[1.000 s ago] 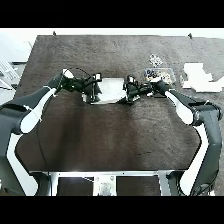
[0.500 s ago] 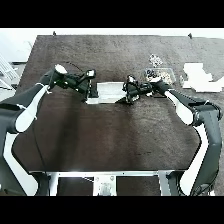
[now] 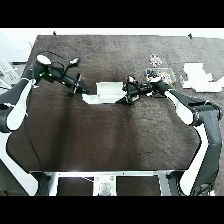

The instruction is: Fold the box and place the chain.

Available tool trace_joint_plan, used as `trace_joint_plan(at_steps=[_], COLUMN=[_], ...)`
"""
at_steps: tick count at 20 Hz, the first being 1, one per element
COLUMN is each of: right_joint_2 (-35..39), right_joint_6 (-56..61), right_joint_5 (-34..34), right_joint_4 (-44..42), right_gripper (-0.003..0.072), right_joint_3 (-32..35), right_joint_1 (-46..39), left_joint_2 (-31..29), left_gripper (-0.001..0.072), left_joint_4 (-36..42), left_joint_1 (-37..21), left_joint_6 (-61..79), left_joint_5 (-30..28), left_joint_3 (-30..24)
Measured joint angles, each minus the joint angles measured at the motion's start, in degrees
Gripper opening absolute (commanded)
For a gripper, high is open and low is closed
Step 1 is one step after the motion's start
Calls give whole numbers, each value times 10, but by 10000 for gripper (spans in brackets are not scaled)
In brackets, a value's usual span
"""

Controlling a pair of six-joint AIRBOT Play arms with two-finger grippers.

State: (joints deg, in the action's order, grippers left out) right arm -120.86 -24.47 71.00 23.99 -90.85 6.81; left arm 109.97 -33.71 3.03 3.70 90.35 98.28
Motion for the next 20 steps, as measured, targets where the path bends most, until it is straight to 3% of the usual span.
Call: trace_joint_plan(at_steps=[3, 8, 15, 20], right_joint_2=[0, 0, 0, 0], right_joint_6=[0, 0, 0, 0], right_joint_5=[0, 0, 0, 0], right_joint_4=[0, 0, 0, 0], right_gripper=[581, 581, 581, 581], right_joint_3=[0, 0, 0, 0], right_joint_1=[0, 0, 0, 0], left_joint_2=[-6, -52, -199, -232], left_gripper=[12, 12, 13, 15], left_joint_4=[8, -9, -69, -76], left_joint_1=[-20, -35, -39, -39], left_joint_6=[-115, -272, -409, -460], left_joint_5=[-14, -92, -278, -342], left_joint_3=[-1, -46, -214, -302])
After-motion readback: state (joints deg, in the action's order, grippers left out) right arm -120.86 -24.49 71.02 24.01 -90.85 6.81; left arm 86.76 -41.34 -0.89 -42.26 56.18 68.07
